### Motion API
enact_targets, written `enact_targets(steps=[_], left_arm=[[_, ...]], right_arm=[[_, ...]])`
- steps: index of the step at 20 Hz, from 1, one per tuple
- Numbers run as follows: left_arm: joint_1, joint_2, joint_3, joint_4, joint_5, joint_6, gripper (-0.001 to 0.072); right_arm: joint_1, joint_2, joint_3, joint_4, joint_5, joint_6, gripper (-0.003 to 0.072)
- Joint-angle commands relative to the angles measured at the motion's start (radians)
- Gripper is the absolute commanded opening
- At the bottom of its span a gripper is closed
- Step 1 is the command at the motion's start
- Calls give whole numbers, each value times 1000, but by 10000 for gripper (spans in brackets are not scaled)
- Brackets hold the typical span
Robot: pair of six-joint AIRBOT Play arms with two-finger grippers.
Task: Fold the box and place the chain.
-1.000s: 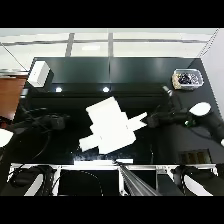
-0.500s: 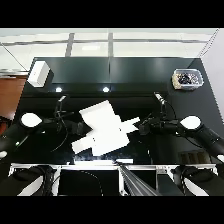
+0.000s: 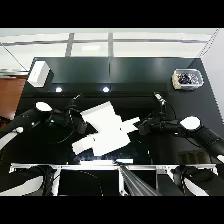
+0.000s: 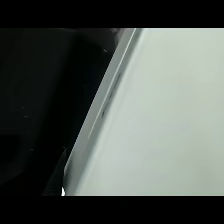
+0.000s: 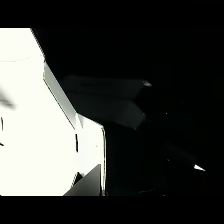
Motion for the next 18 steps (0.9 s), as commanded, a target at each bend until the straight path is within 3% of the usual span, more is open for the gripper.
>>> enact_targets(steps=[1,2,4,7,8,10,14,16,18], left_arm=[[49,-85,59,37,-142,79,380],[50,-95,67,56,-142,79,209],[45,-101,69,62,-119,81,28],[45,-101,69,63,-90,136,28],[45,-101,69,63,-86,154,28],[45,-101,77,64,-99,209,28],[-10,-75,129,83,-88,425,25],[-89,-32,140,100,10,517,24],[-169,11,139,111,130,587,27]], right_arm=[[1,1,-1,-3,-1,0,15],[1,1,-1,-3,-2,0,16],[1,1,-1,-4,-2,0,15],[1,1,0,-8,-8,0,18],[-4,1,0,-19,-14,0,50],[-27,1,9,-80,-29,0,694],[-87,1,113,-354,17,-33,693],[-88,1,171,-475,88,-153,693],[-88,1,193,-505,191,-350,693]])
